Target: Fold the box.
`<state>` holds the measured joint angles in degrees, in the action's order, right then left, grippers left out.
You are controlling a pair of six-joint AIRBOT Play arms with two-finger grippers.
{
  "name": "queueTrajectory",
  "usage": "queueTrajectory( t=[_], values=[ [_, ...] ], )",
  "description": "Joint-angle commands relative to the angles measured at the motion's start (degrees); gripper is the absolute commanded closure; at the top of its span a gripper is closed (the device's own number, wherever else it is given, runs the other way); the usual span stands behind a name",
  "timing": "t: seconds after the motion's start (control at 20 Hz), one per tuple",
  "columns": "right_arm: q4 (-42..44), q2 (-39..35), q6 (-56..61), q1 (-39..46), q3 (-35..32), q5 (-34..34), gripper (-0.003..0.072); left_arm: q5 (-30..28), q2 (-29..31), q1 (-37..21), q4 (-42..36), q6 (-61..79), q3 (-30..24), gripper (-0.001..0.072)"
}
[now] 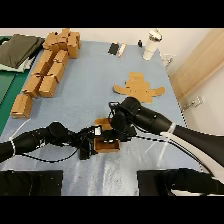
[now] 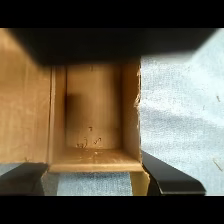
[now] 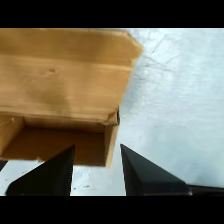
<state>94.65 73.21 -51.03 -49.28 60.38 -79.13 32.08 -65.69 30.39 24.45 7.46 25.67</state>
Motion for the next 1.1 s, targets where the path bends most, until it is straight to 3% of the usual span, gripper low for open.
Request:
queueTrajectory(
  t=[0.0, 0.1, 0.15, 0.2, 0.3, 0.35, 0.4, 0.5, 0.6, 0.65, 0.8, 1.05],
  values=[
    [-5.11, -5.22, 0.04, 0.04, 0.96, -4.02, 0.0239, -0.07, -0.04, -0.04, 0.00, 0.00, -0.02, 0.0193],
    [-11.04, -7.61, 0.04, 1.68, 0.94, -8.35, 0.0256, -0.02, -0.04, -0.04, 0.00, 0.02, -0.02, 0.0192],
    [-12.68, -7.89, -0.52, 4.20, 0.90, -10.43, 0.0335, -0.04, -0.04, -0.04, 0.00, 0.00, -0.02, 0.0193],
    [-13.31, -7.87, -2.67, 7.67, 0.52, -10.51, 0.0352, -0.04, -0.04, -0.04, 0.00, 0.02, -0.02, 0.0193],
    [-11.32, -6.69, -10.82, 17.40, -1.22, -2.64, 0.0621, -0.07, -0.04, -0.04, 0.02, 0.02, -0.02, 0.0193],
    [-7.69, -5.11, -15.87, 22.51, -1.97, 3.17, 0.0672, -0.11, -0.04, -0.04, 0.00, 0.02, -0.02, 0.0192],
    [-1.14, -2.71, -23.28, 27.71, -2.51, 9.75, 0.0680, -0.07, -0.04, -0.04, 0.02, 0.02, -0.02, 0.0193],
    [26.21, 5.84, -49.59, 38.64, -2.60, 16.65, 0.0681, -0.09, -0.04, -0.04, 0.00, 0.02, -0.02, 0.0193],
    [54.82, 14.69, -71.47, 45.09, -2.25, 7.89, 0.0681, -0.09, -0.04, -0.04, 0.00, 0.02, -0.02, 0.0192],
    [62.71, 18.01, -76.91, 46.21, -2.25, 3.28, 0.0681, -0.09, -0.04, -0.04, 0.00, 0.02, -0.02, 0.0193],
    [63.65, 20.68, -83.10, 43.63, -2.93, -0.96, 0.0681, -0.13, -0.04, -0.04, 0.00, 0.02, -0.02, 0.0193],
    [63.30, 14.80, -90.38, 34.27, -8.61, -1.92, 0.0681, -0.11, -0.04, -0.04, 0.00, 0.02, -0.02, 0.0192]
  ],
)
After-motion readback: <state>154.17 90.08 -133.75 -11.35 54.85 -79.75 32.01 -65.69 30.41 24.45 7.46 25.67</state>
